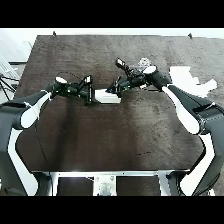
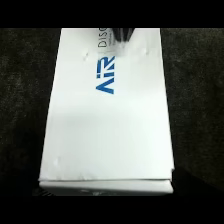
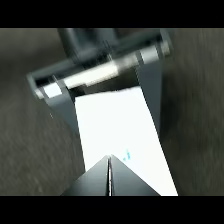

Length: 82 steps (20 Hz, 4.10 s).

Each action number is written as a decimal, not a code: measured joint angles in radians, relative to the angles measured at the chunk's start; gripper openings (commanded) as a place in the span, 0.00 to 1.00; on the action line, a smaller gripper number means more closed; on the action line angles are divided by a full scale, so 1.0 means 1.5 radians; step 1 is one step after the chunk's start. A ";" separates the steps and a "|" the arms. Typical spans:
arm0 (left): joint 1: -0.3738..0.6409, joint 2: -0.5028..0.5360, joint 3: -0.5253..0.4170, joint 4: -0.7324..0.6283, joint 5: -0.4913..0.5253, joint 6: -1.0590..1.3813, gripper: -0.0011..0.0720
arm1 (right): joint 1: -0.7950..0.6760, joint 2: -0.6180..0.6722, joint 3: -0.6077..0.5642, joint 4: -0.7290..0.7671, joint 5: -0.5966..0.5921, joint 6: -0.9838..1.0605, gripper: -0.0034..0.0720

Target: Fold the box and place the chain.

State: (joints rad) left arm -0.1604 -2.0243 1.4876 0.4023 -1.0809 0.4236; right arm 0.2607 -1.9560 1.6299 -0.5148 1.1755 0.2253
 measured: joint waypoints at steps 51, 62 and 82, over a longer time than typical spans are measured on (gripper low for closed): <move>0.274 0.297 -0.144 -0.112 0.147 -0.188 0.04 | -0.083 0.562 -0.575 -0.039 -0.271 0.178 0.06; 0.399 0.276 -0.248 -0.140 0.428 -0.219 0.04 | -0.084 0.562 -0.575 0.000 -0.275 0.181 0.06; 0.404 0.164 -0.155 -0.213 0.494 -0.222 0.04 | -0.083 0.562 -0.589 0.007 -0.275 0.181 0.06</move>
State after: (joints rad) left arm 0.4450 -1.7779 1.2556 0.0822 -0.3397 0.0902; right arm 0.1356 -1.1137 0.7460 -0.5045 0.7624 0.4969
